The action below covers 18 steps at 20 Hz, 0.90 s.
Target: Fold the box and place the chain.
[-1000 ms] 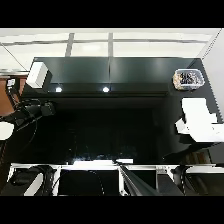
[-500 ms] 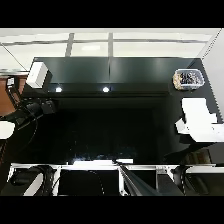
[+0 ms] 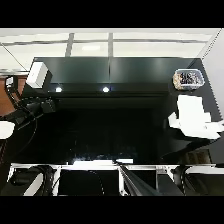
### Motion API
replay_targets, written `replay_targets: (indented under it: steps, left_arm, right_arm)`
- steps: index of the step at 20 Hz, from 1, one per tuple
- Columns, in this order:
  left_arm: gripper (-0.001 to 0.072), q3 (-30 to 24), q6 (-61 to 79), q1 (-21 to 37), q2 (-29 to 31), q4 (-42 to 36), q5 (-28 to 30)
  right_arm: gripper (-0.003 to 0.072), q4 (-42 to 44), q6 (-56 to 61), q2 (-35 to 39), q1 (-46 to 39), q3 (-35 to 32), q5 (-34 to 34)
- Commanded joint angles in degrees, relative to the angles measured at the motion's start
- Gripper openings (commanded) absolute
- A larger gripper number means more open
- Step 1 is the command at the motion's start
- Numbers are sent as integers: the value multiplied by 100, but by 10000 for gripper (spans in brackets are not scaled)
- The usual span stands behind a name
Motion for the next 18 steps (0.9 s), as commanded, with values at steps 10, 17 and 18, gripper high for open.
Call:
replay_targets:
  steps: [10, 17, 18]
  left_arm:
    - [715, -2, 1290, -7, 7, -1860, -964]
    - [715, -2, 2179, -7, -542, -2841, -1521]
    - [715, 0, 2345, -4, -741, -3195, -1591]
  right_arm:
    - [14, 2835, -223, 2527, 992, -2994, -828]
    - [14, 4253, -446, 3893, 3027, -4804, -1342]
    - [14, 4450, -498, 4085, 3401, -5010, -1541]
